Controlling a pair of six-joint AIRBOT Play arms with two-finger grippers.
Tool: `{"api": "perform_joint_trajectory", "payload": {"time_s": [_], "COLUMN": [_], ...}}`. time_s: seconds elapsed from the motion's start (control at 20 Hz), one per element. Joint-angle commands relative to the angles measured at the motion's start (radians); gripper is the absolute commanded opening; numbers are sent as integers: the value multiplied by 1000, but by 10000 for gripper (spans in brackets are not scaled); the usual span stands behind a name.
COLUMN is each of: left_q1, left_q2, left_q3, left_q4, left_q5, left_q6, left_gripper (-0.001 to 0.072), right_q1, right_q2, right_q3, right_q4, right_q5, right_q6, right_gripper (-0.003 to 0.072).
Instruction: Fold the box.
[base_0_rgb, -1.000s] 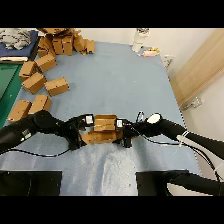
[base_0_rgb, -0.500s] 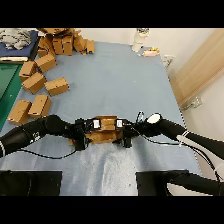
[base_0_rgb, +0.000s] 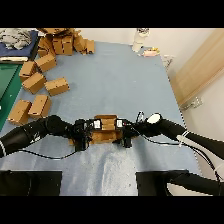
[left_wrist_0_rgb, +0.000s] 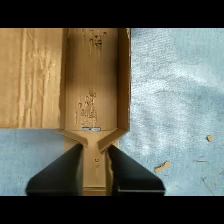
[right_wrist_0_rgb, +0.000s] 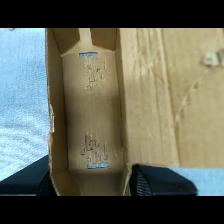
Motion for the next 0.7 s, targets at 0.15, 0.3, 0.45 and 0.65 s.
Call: {"api": "perform_joint_trajectory", "payload": {"time_s": [0.15,0.3,0.45,0.65], "left_q1": [0,-1,-14,-62], "left_q2": [-1,-1,-1,-3], "left_q3": [1,1,2,7], "left_q4": [0,-1,-5,-5], "left_q5": [17,40,61,90], "left_q6": [3,5,38,52], "left_gripper": [172,171,28,28], "right_q1": [0,0,0,0], "right_q2": [0,0,0,0], "right_q3": [0,0,0,0], "right_q4": [0,0,0,0], "right_q5": [0,0,0,0], "right_q6": [0,0,0,0], "right_gripper": [505,505,505,505]}}
